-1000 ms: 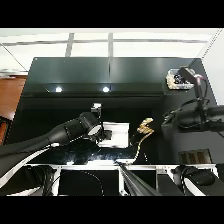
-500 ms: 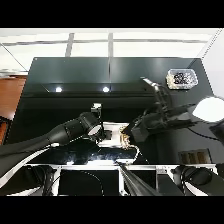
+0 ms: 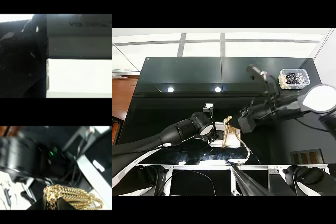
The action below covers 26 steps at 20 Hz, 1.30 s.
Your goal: Fold the box and place the chain.
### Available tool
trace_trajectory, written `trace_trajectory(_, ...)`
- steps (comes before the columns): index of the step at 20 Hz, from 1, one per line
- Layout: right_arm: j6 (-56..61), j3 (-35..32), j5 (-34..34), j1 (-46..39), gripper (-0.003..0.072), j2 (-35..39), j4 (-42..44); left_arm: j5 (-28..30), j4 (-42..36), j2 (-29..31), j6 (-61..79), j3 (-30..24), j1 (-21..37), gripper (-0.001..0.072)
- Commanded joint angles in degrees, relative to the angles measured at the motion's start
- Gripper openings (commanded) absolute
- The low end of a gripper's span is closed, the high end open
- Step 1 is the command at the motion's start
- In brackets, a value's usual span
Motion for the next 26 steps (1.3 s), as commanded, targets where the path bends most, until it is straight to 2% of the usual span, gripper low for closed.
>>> trace_trajectory(1,1.46,5.18,1.77,-1.99,0.004,-0.15,0.57,0.0,0.02,0.02,0.02,-0.02,-0.02,0.0031)
trace_trajectory(6,2.58,5.75,3.56,-2.91,0.004,-0.2,-2.97,0.0,0.02,0.02,0.02,-0.02,-0.02,0.0031)
trace_trajectory(11,3.17,1.64,7.63,-2.12,0.004,-0.22,-5.6,0.07,0.02,0.02,0.02,-0.02,0.02,0.0031)
trace_trajectory(18,3.13,-2.99,-0.52,0.5,0.004,-3.39,-5.9,0.04,0.02,0.02,0.02,-0.02,0.02,0.0031)
trace_trajectory(22,3.15,-2.99,-1.07,2.38,0.0041,-6.36,-6.01,0.02,0.04,0.02,0.02,-0.02,0.02,0.0031)
trace_trajectory(23,3.17,-2.99,-0.61,1.77,0.0091,-6.29,-6.23,0.04,0.04,0.02,0.02,-0.02,0.02,0.003)
trace_trajectory(24,3.15,-2.99,0.61,0.81,0.0228,-6.29,-6.25,0.04,0.04,0.02,0.02,-0.02,0.02,0.0031)
trace_trajectory(25,3.13,-2.99,2.34,-0.44,0.0267,-6.29,-6.34,0.04,0.04,0.02,0.02,-0.02,0.02,0.0031)
trace_trajectory(26,3.1,-2.99,4.7,-2.19,0.0268,-6.27,-6.34,0.04,0.04,0.02,0.02,-0.02,0.02,0.0031)
